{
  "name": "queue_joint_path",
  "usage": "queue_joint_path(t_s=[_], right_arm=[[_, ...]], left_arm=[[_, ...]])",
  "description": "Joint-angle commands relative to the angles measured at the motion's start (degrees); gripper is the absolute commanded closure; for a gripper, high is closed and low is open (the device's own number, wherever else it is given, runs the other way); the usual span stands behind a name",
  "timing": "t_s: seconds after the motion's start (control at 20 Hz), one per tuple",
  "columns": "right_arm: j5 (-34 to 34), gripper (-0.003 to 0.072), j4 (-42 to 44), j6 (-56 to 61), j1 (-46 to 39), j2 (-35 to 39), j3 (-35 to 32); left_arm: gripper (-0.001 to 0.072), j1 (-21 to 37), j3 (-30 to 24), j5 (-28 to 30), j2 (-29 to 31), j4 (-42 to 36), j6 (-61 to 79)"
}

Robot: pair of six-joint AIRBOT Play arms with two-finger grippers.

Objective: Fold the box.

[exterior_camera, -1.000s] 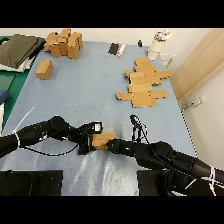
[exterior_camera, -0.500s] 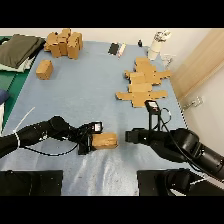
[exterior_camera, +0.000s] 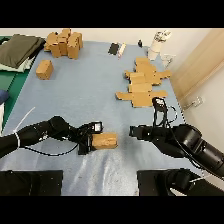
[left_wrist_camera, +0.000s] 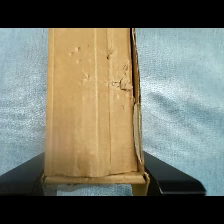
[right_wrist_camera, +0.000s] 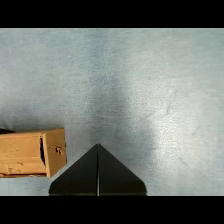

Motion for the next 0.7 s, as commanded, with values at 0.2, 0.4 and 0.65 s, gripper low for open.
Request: queue_joint_path(t_s=[0.2, 0.4, 0.65], right_arm=[[0.7, 0.0685, -0.9, 2.8, -0.1, -2.6, 0.0], [1.5, 0.0685, -1.8, 3.7, -0.1, -5.2, 0.0], [2.3, 0.0685, -2.1, 3.7, -0.1, -8.0, 0.0]], left_arm=[[0.0184, 0.5, 1.9, 0.0, 1.2, 1.4, -8.8], [0.0184, 4.3, 5.7, 0.1, 5.3, 11.3, -22.1], [0.0183, 20.8, 9.5, 3.2, 5.8, 20.1, -38.7]])
